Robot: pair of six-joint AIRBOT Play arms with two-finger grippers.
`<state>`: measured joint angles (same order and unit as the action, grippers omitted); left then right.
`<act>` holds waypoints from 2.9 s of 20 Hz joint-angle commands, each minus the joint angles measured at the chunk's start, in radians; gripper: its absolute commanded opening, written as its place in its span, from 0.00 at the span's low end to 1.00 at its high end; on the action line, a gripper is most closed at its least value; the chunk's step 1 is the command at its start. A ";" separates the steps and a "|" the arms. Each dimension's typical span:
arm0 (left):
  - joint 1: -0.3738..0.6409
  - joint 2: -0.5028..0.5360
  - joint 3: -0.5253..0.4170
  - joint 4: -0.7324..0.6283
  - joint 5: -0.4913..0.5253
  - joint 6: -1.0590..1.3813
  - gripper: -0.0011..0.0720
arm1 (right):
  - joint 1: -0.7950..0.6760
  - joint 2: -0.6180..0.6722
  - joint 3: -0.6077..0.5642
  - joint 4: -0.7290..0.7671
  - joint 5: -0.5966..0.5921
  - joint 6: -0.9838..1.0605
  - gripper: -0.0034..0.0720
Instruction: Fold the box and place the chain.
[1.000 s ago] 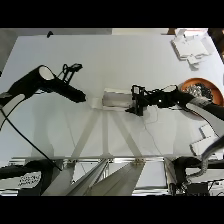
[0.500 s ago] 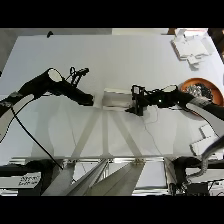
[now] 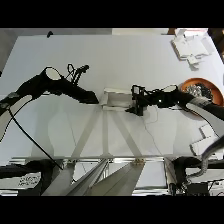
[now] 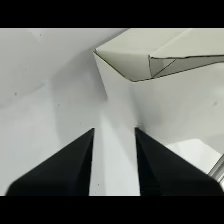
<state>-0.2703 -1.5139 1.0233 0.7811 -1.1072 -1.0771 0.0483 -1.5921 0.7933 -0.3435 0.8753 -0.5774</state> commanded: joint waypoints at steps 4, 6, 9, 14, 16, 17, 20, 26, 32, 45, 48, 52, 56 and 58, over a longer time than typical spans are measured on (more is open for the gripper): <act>0.001 0.009 -0.001 -0.006 0.003 0.004 0.51 | 0.000 0.000 0.000 0.000 0.000 0.000 0.74; 0.002 0.009 -0.001 -0.006 0.001 0.009 0.61 | 0.000 0.000 0.000 0.000 0.000 0.000 0.74; 0.003 0.009 -0.001 -0.011 -0.003 0.039 0.61 | 0.000 0.000 0.000 0.000 0.000 0.000 0.74; 0.002 0.009 -0.001 -0.097 -0.003 0.118 0.68 | 0.000 0.000 0.000 0.000 0.000 0.000 0.74; 0.001 0.008 -0.001 -0.099 -0.003 0.132 0.70 | 0.000 0.000 0.000 0.000 0.000 0.000 0.74; 0.001 0.008 -0.001 -0.098 0.000 0.132 0.70 | 0.000 0.000 0.000 0.000 0.000 0.000 0.74; 0.000 0.000 -0.001 -0.100 0.025 0.131 0.70 | 0.000 0.000 0.000 0.000 0.000 0.000 0.74; -0.019 -0.013 -0.001 -0.175 0.026 0.138 0.70 | 0.000 0.000 0.000 0.000 0.000 0.000 0.74; -0.034 -0.029 -0.001 -0.216 0.040 0.134 0.69 | 0.000 0.000 0.000 0.000 0.000 0.000 0.74; -0.095 -0.078 -0.001 -0.143 0.100 0.134 0.62 | 0.000 0.000 0.000 0.000 0.000 0.000 0.74; -0.105 -0.084 -0.001 -0.117 0.123 0.135 0.62 | 0.000 0.000 0.000 0.000 0.000 0.000 0.74; -0.104 -0.085 -0.001 -0.117 0.154 0.130 0.62 | 0.000 0.000 0.000 0.000 0.000 0.000 0.74; -0.105 -0.084 -0.001 -0.117 0.154 0.093 0.62 | 0.000 0.000 0.000 0.000 0.000 0.000 0.74; -0.106 -0.082 -0.001 -0.117 0.155 0.059 0.62 | 0.000 0.000 0.000 0.000 0.000 0.000 0.74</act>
<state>-0.3752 -1.5978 1.0225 0.6601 -0.9596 -0.9764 0.0486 -1.5921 0.7933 -0.3428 0.8761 -0.5774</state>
